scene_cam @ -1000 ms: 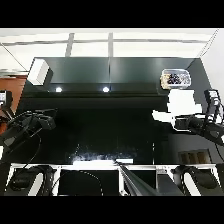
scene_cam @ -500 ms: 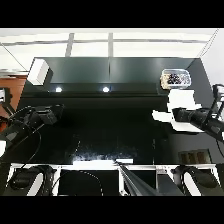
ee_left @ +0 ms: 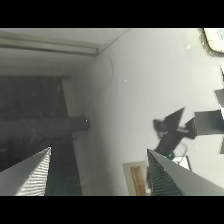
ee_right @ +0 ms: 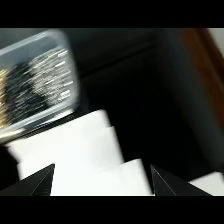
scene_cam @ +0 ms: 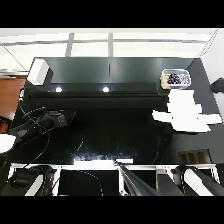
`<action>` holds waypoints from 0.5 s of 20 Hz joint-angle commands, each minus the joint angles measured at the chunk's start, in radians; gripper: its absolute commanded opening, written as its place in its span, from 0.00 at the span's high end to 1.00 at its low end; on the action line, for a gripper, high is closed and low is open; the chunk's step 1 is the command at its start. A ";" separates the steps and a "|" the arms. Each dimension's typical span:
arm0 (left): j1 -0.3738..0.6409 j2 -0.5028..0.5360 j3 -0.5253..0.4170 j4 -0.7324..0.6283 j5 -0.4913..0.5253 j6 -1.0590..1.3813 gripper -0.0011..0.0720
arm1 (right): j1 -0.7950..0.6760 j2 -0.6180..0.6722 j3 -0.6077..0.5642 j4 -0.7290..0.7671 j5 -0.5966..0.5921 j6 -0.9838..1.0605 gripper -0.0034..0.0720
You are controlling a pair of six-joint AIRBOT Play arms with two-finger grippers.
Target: Fold the box and place the chain.
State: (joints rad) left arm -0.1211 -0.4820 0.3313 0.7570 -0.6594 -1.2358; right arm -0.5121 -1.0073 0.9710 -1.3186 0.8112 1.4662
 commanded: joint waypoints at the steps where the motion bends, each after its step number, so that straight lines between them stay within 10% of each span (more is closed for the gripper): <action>1: -0.008 -0.016 0.000 -0.012 0.050 -0.006 0.02 | -0.230 -0.176 0.156 0.028 0.119 -0.035 0.00; 10: -0.009 -0.018 0.000 -0.011 0.051 -0.006 0.02 | -0.645 -0.576 0.280 0.417 0.435 -0.353 0.00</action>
State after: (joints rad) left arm -0.1299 -0.4988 0.3313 0.7464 -0.6121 -1.2415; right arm -1.0760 -1.4425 1.1744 -1.0302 1.0950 1.2716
